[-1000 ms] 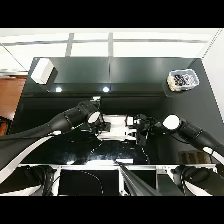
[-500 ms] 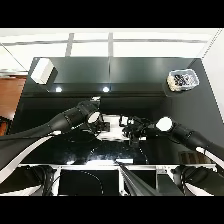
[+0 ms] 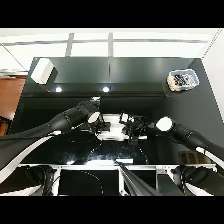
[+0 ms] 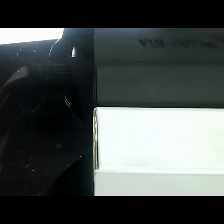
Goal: Fold the box and place the chain.
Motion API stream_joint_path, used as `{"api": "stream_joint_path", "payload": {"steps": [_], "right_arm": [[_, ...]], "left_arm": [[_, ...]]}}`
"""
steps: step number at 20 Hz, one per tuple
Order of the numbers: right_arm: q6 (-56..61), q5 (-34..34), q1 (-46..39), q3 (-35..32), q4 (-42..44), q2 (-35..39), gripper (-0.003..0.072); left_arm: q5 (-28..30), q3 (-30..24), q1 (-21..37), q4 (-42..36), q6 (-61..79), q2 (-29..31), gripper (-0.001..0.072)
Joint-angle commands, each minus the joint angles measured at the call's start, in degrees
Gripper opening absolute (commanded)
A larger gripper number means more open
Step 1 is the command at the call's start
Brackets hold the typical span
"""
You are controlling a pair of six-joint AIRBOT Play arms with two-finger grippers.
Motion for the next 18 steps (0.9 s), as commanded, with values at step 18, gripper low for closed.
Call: {"api": "stream_joint_path", "payload": {"steps": [18], "right_arm": [[69.7,29.6,-30.6,0.7,-14.0,-4.2,0.0042]], "left_arm": [[-0.6,0.0,0.0,0.1,0.1,0.0,0.003]]}}
